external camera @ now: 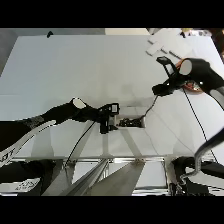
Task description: Fold the box and place the chain.
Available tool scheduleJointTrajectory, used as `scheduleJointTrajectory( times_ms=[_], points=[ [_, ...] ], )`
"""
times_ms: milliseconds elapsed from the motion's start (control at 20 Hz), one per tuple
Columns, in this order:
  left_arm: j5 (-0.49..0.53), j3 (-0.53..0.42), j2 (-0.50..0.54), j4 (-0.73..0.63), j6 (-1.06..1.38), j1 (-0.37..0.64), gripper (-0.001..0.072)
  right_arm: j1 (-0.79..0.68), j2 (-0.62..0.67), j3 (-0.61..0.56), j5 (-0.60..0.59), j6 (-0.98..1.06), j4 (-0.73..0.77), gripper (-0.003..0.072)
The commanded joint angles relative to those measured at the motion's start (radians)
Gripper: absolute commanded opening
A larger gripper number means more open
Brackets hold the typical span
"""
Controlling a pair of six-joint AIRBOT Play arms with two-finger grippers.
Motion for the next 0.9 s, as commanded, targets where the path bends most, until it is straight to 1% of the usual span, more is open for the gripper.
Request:
scheduleJointTrajectory(
  times_ms=[0, 100, 250, 450, 650, 850],
  points=[
    [0.0, 0.0, 0.001, 0.0, 0.0, 0.0, 0.0099, 0.008, 0.177, 0.0, 0.063, -0.014, 0.037, 0.0016],
    [0.0, 0.0, 0.001, 0.0, 0.0, 0.0, 0.0099, 0.042, 0.271, -0.005, 0.097, -0.022, 0.047, 0.0016],
    [0.0, 0.0, 0.001, 0.0, 0.0, 0.0, 0.0099, 0.151, 0.38, -0.022, 0.132, -0.02, 0.05, 0.0016],
    [0.0, 0.0, 0.001, 0.0, 0.0, 0.0, 0.0099, 0.326, 0.481, -0.023, 0.087, 0.038, 0.047, 0.0016],
    [0.0, 0.0, 0.001, 0.0, 0.0, 0.0, 0.0099, 0.45, 0.548, -0.023, 0.075, 0.095, 0.042, 0.0016],
    [0.0, 0.0, 0.001, 0.0, 0.0, 0.0, 0.0099, 0.557, 0.557, -0.023, 0.064, 0.136, 0.037, 0.0016]
  ],
)
